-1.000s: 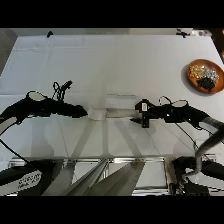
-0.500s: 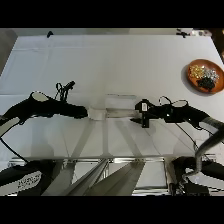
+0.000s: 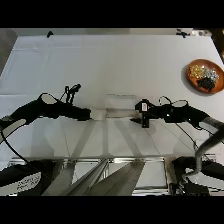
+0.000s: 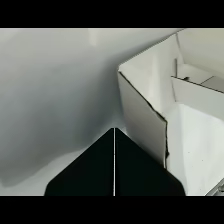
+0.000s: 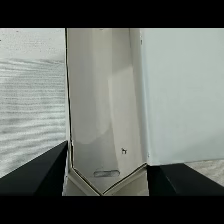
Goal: Fold the box and place the chain.
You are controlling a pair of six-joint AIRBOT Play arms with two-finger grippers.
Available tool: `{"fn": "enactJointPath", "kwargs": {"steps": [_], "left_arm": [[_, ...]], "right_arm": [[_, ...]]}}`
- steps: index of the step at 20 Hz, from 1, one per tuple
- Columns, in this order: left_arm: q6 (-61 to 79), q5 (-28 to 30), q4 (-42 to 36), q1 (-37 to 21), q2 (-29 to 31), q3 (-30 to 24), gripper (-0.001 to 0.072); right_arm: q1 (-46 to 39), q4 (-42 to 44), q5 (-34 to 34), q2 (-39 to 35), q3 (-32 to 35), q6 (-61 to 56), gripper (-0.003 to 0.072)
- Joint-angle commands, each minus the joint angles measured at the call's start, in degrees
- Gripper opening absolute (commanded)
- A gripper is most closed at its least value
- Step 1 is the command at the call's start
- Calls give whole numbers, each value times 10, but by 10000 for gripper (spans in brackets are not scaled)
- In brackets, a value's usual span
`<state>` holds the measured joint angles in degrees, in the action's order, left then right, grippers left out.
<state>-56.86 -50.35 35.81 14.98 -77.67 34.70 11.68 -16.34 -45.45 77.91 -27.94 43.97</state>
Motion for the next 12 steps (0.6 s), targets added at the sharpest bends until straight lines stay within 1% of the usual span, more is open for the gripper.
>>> {"fn": "enactJointPath", "kwargs": {"steps": [1,3,6,9,10,12], "left_arm": [[87,-6,-103,6,-1,0,11],[123,-21,-144,6,-1,0,11],[134,-46,-144,3,-1,0,13],[147,-55,-144,2,0,0,19],[155,-58,-144,1,0,0,38],[157,-63,-145,-7,0,0,38]], "right_arm": [[0,0,0,0,0,0,407],[0,0,0,0,0,0,407],[0,0,0,0,0,0,407],[0,0,0,0,0,0,407],[0,0,0,0,0,0,407],[0,0,0,0,0,0,407]]}}
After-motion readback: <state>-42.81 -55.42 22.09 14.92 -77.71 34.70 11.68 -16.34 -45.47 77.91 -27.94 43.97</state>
